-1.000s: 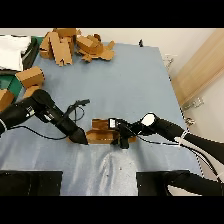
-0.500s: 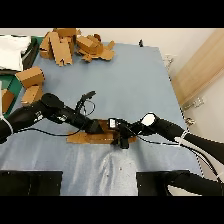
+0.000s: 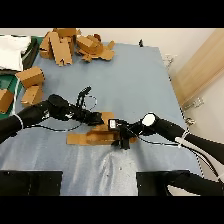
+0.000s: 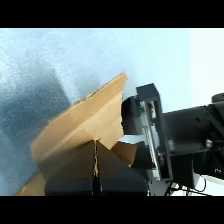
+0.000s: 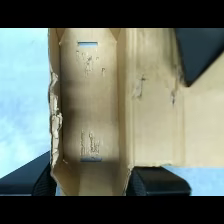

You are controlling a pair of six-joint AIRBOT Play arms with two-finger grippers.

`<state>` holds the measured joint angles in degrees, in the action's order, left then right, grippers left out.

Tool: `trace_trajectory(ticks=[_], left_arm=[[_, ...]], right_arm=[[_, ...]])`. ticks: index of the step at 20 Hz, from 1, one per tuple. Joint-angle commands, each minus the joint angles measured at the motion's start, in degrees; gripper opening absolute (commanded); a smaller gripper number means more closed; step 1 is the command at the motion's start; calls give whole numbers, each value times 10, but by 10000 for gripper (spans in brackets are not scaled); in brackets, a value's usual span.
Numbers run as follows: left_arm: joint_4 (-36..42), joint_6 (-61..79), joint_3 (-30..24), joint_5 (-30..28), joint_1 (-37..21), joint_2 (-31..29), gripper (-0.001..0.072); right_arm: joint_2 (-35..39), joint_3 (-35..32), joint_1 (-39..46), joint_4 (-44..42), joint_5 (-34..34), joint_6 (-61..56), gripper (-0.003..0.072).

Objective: Fold the box.

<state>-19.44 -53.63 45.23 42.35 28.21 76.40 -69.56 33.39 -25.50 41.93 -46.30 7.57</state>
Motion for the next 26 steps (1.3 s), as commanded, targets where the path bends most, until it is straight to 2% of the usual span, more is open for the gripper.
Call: trace_trajectory(ticks=[1, 18, 20, 22, 24, 26], left_arm=[[-1, -4, 1, -10, 0, 14, 14], [-10, -13, 0, 7, 0, 15, 14], [-45, -52, 1, -24, 0, 15, 14], [-121, -134, 1, -39, 0, 16, 14], [-198, -211, 1, -16, 0, 22, 14], [-208, -220, 1, 2, 0, 33, 14]], right_arm=[[28, 3, 0, -8, 1, 0, 374], [-5, 0, 0, -6, 3, 0, 374], [-5, 0, 0, -6, 3, 0, 374], [-5, 0, 0, -6, 3, 0, 374], [-5, 0, 0, -6, 3, 0, 374], [-5, 0, 0, -6, 3, 0, 374]])
